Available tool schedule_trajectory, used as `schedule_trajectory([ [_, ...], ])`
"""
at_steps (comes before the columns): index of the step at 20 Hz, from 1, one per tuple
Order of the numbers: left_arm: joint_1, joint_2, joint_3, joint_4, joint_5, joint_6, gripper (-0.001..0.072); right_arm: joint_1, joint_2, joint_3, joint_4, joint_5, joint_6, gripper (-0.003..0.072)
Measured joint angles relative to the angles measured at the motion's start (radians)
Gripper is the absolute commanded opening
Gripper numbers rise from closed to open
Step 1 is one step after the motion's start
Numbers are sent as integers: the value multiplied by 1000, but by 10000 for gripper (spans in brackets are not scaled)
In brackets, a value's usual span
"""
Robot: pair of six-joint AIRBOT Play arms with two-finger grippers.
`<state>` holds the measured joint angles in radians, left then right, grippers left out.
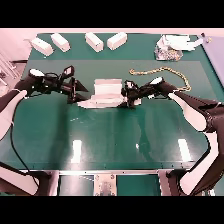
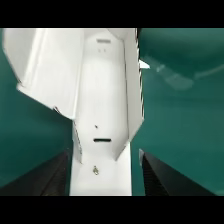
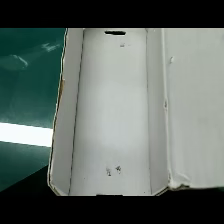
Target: Fold the box and place the chain.
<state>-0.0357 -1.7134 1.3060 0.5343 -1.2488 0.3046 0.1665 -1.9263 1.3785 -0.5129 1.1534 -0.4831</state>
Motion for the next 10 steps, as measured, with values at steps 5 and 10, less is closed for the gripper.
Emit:
schedule_trajectory([
  [5, -62, -2, 0, 96, 108, -84, 668, 0, 0, 0, 0, 0, 0, 587],
  [10, -79, -2, 0, 139, 156, -145, 668, 0, 0, 0, 0, 0, 0, 587],
])
